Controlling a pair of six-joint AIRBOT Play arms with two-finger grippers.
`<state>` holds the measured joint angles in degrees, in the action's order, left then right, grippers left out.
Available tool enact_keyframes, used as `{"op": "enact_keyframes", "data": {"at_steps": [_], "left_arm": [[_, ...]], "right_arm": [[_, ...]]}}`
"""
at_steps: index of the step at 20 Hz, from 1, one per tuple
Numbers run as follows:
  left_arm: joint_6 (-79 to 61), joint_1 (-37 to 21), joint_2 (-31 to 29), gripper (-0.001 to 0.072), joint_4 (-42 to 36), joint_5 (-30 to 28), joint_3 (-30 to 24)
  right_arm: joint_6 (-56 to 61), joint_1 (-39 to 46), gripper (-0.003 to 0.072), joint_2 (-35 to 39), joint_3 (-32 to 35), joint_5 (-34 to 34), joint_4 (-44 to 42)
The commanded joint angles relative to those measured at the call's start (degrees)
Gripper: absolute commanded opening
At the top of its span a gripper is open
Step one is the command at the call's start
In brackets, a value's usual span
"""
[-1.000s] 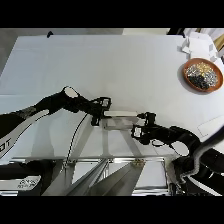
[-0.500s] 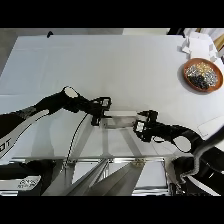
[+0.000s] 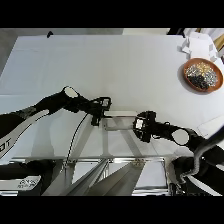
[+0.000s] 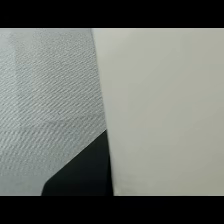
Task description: Fold the box and place the chain.
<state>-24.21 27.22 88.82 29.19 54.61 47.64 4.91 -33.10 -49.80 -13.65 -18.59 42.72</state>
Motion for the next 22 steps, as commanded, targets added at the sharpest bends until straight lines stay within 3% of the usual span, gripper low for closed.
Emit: {"op": "enact_keyframes", "data": {"at_steps": [1,5,10,16,22], "left_arm": [[0.02,0.00,0.02,0.0013,0.00,0.07,0.00],[0.02,0.02,0.02,0.0013,0.00,0.07,0.02],[0.02,0.00,0.02,0.0013,0.00,0.07,0.00],[0.02,0.00,0.02,0.0013,0.00,0.04,0.00],[0.04,0.00,0.02,0.0013,0.00,0.07,0.00]], "right_arm": [[-8.11,1.46,0.0686,-2.95,-1.60,-2.34,-5.51],[-13.07,7.39,0.0686,-5.57,-3.48,-8.83,-6.67],[-30.88,11.80,0.0687,-9.88,-5.51,-15.58,-18.97],[-40.00,15.43,0.0685,-13.25,-5.75,-22.38,-25.09],[-44.65,16.02,0.0666,-17.09,-5.77,-23.23,-27.74]]}}
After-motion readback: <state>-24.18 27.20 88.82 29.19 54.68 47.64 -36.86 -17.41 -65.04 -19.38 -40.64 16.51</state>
